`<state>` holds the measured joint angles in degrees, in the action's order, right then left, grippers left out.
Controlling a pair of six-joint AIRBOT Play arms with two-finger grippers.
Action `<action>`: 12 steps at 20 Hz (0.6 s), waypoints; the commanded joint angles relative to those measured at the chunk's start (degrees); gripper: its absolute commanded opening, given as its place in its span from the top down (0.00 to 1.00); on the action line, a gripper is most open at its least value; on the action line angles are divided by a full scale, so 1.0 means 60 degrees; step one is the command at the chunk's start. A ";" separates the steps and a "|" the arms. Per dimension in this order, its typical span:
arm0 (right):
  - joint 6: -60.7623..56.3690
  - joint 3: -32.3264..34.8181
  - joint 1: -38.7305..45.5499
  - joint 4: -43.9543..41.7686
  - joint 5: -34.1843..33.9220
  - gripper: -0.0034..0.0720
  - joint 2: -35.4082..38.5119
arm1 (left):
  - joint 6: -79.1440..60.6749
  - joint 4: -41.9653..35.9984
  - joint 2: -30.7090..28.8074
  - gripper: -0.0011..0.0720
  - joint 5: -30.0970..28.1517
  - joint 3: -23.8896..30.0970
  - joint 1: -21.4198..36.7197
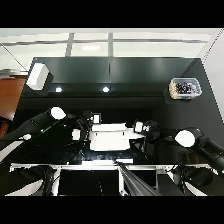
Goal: Fold the box and place the chain.
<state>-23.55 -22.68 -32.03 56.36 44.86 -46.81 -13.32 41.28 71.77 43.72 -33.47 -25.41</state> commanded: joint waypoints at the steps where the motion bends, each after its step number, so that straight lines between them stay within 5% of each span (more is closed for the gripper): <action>1: 0.1086 0.0004 -0.0612 -0.0087 -0.0011 0.04 -0.0798 | 0.0015 0.0007 0.0007 0.95 0.0015 -0.0011 0.0011; 12: 0.2044 0.0004 -0.1967 -0.0889 -0.1683 0.04 -0.1730 | 0.0044 0.0007 0.0007 0.95 0.0040 -0.0011 0.0011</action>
<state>-12.12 -22.68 -41.47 52.40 38.28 -56.49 -13.13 41.32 71.77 43.99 -33.47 -25.39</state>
